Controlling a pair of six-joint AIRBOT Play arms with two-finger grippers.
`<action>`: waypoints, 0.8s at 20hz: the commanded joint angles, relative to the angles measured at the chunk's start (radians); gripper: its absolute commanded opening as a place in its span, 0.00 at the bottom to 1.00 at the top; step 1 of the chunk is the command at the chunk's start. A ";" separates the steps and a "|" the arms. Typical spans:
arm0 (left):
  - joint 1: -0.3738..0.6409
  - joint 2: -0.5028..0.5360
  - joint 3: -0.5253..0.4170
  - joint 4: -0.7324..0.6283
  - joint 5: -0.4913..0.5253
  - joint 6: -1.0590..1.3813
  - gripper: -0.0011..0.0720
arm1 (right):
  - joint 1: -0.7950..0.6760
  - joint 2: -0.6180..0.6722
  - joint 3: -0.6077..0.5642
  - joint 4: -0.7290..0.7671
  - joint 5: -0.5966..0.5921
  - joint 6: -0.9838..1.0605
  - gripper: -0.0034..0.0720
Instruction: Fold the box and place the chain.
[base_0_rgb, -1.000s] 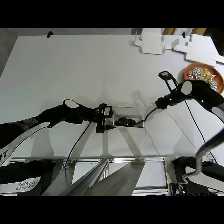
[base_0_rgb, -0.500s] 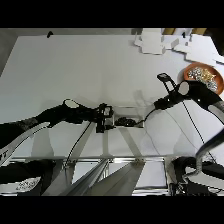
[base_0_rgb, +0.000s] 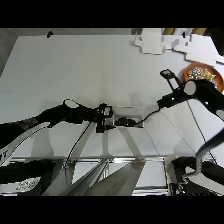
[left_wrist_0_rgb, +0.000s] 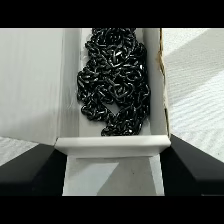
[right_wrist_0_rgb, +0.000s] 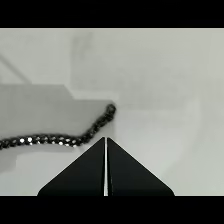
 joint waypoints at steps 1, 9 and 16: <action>0.000 0.000 -0.001 0.000 0.000 0.000 0.20 | 0.001 0.128 0.000 -0.003 0.029 -0.012 0.07; 0.000 0.000 -0.001 0.000 0.000 0.000 0.20 | 0.001 0.352 0.000 0.050 0.072 -0.012 0.07; 0.000 0.000 -0.001 0.000 0.000 0.000 0.20 | 0.001 0.293 -0.039 0.069 0.040 -0.011 0.34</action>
